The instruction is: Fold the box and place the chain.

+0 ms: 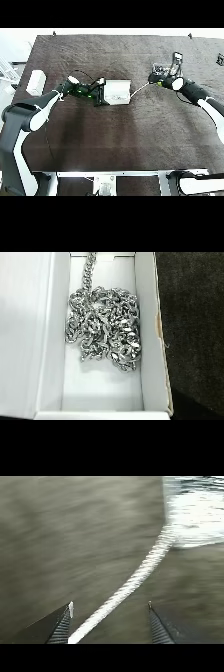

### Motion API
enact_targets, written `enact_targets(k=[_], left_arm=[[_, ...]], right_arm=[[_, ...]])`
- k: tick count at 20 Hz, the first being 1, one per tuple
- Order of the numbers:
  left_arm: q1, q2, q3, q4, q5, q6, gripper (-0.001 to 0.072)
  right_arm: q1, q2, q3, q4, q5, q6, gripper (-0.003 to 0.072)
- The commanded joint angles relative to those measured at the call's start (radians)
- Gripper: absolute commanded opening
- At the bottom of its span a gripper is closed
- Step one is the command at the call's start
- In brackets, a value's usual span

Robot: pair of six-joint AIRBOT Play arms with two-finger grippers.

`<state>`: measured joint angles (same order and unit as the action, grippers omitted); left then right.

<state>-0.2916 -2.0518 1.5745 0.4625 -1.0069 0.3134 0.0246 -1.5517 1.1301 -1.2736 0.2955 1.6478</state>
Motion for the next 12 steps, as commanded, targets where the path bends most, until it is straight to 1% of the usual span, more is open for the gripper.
enact_targets(k=[1,6,8,9,10,12], left_arm=[[0.0,0.0,0.0,0.0,0.0,0.0,0.0358],[0.0,0.0,0.0,0.0,0.0,0.0,0.0358],[0.0,0.0,0.0,0.0,0.0,0.0,0.0358],[0.0,0.0,0.0,0.0,0.0,0.0,0.0358],[0.0,0.0,0.0,0.0,0.0,0.0,0.0359],[0.0,0.0,0.0,0.0,0.0,0.0,0.0359]], right_arm=[[-0.074,-0.114,0.091,0.035,0.044,-0.023,0.0569],[-0.072,-0.257,0.286,0.062,0.151,-0.064,0.0571],[-0.069,-0.304,0.345,0.066,0.198,-0.071,0.0571],[-0.067,-0.327,0.368,0.1,0.209,-0.108,0.0571],[-0.066,-0.333,0.378,0.155,0.216,-0.16,0.0548],[-0.066,-0.333,0.378,0.217,0.215,-0.239,0.0535]])
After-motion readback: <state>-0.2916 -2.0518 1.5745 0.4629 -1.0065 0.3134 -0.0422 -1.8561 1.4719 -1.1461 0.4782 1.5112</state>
